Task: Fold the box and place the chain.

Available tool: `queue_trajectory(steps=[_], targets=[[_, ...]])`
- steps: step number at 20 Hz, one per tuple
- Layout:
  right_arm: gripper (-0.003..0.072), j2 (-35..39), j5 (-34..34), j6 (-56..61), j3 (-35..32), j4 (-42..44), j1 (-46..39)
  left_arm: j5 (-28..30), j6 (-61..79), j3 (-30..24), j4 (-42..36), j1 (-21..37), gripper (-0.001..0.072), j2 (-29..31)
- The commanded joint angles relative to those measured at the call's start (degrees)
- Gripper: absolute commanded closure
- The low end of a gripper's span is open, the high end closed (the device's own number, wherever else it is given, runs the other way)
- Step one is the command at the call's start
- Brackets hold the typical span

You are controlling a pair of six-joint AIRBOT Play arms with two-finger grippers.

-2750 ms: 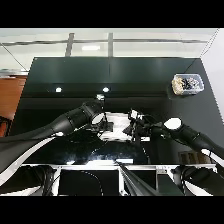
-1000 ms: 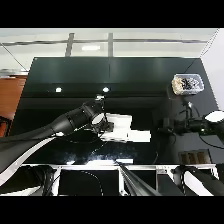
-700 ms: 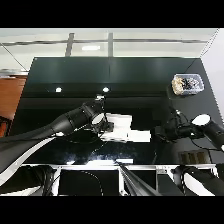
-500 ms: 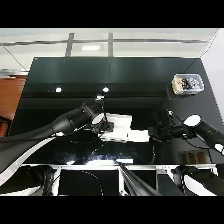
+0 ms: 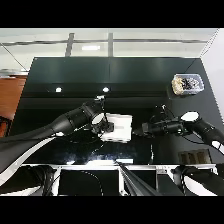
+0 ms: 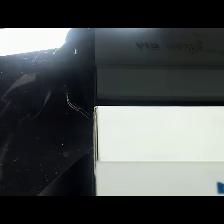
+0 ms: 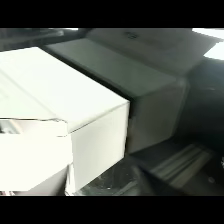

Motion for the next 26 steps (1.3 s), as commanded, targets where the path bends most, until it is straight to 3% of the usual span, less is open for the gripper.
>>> queue_trajectory(steps=[1,8,13,16,18,23,25,26], targets=[[0.0083,-0.07,1.05,-0.52,0.61,2.03,1.14,0.02,0.02,-0.02,-0.35,0.04,0.0685,-0.04],[0.0085,-0.07,-10.29,8.31,2.69,-0.68,9.66,0.02,0.02,-0.02,-0.33,0.04,0.0685,-0.04],[0.0087,-0.07,-15.30,27.71,8.11,-17.97,17.49,0.00,0.02,-0.02,-0.33,0.04,0.0686,-0.04],[0.0089,-0.09,-15.10,40.35,12.26,-29.57,21.66,0.02,0.02,-0.02,-0.31,0.04,0.0685,-0.04],[0.0137,-0.26,-14.29,44.39,14.01,-32.54,24.00,0.02,0.02,-0.02,-0.33,0.04,0.0686,-0.04],[0.0139,-1.90,-12.26,55.67,17.42,-40.46,28.37,0.02,0.02,-0.02,-0.31,0.04,0.0685,-0.04],[0.0258,-3.32,-10.88,58.53,19.32,-43.82,30.12,0.02,0.04,-0.02,-0.31,0.04,0.0685,-0.04],[0.0259,-4.11,-9.99,60.46,20.28,-45.59,31.12,0.00,0.04,-0.02,-0.33,0.04,0.0685,-0.04]])
